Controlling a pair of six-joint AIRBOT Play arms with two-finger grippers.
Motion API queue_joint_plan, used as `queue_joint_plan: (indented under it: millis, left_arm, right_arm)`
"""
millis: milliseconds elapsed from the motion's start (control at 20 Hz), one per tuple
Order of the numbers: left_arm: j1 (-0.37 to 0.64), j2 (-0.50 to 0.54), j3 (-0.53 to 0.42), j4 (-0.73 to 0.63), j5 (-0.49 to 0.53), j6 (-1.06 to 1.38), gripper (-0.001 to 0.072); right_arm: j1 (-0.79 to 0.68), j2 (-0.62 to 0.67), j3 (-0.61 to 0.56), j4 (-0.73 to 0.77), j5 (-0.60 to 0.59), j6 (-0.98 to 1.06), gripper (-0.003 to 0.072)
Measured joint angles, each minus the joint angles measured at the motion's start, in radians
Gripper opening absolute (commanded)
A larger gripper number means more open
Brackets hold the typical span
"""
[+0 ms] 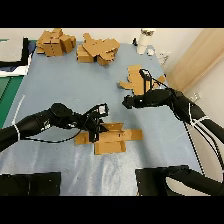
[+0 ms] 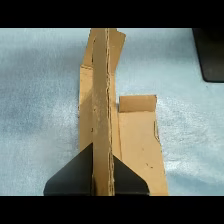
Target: Fold the box.
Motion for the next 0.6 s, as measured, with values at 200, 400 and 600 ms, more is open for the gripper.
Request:
queue_joint_plan:
  millis: [200,400,600]
  left_arm:
    - [0.021,-0.026,0.005,-0.044,-0.039,0.027,0.0009]
    - [0.027,-0.064,0.006,-0.096,-0.048,0.054,0.0009]
    - [0.029,-0.076,0.006,-0.111,-0.032,0.069,0.0009]
  right_arm:
    - [0.000,0.000,0.000,0.000,0.000,0.000,0.0335]
    - [0.000,0.000,0.000,0.000,0.000,0.000,0.0336]
    - [0.000,0.000,0.000,0.000,0.000,0.000,0.0336]
